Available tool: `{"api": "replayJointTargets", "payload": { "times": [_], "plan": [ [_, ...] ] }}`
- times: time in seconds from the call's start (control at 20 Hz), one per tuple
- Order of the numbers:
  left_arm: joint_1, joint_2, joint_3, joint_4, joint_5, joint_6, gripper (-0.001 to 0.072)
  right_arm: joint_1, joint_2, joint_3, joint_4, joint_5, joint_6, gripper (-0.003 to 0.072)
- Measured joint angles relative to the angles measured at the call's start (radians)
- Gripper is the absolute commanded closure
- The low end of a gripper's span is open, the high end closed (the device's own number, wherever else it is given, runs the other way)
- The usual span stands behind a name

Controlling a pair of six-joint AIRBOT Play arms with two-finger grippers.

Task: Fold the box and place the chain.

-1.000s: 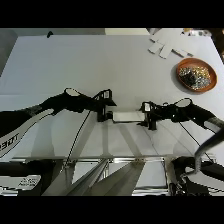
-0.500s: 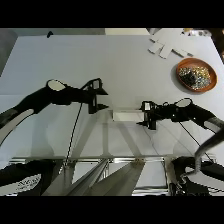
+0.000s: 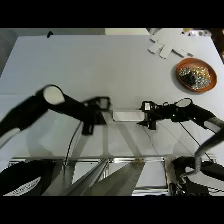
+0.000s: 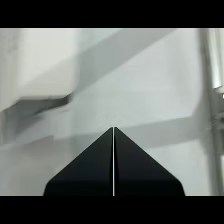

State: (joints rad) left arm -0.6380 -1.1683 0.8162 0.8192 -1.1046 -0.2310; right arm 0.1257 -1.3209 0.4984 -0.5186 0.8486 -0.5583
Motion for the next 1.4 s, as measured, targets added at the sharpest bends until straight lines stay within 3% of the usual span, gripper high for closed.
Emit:
{"api": "replayJointTargets", "payload": {
  "times": [0.15, 0.3, 0.5, 0.65, 0.9, 1.4],
  "plan": [
    [-0.194, -0.039, -0.015, 0.014, 0.192, -0.126, 0.0705, 0.0, 0.0, 0.0, 0.0, 0.0, 0.0, 0.0137],
    [-0.3, -0.1, -0.021, 0.02, 0.465, -0.25, 0.0706, 0.0, 0.0, 0.0, 0.0, 0.0, 0.0, 0.0137],
    [-0.298, -0.156, -0.024, 0.023, 0.788, -0.427, 0.0706, 0.0, 0.0, 0.0, 0.0, 0.0, 0.0, 0.0137],
    [-0.245, -0.172, -0.024, 0.023, 0.938, -0.541, 0.0706, 0.0, 0.0, 0.0, 0.0, 0.0, 0.0, 0.0137],
    [-0.17, -0.19, -0.024, 0.024, 1.015, -0.664, 0.0706, 0.0, 0.0, 0.0, 0.001, -0.001, 0.0, 0.0137],
    [-0.151, -0.263, -0.024, 0.027, 0.927, -0.707, 0.0703, 0.0, 0.0, 0.0, -0.001, 0.002, -0.001, 0.0137]
  ]
}}
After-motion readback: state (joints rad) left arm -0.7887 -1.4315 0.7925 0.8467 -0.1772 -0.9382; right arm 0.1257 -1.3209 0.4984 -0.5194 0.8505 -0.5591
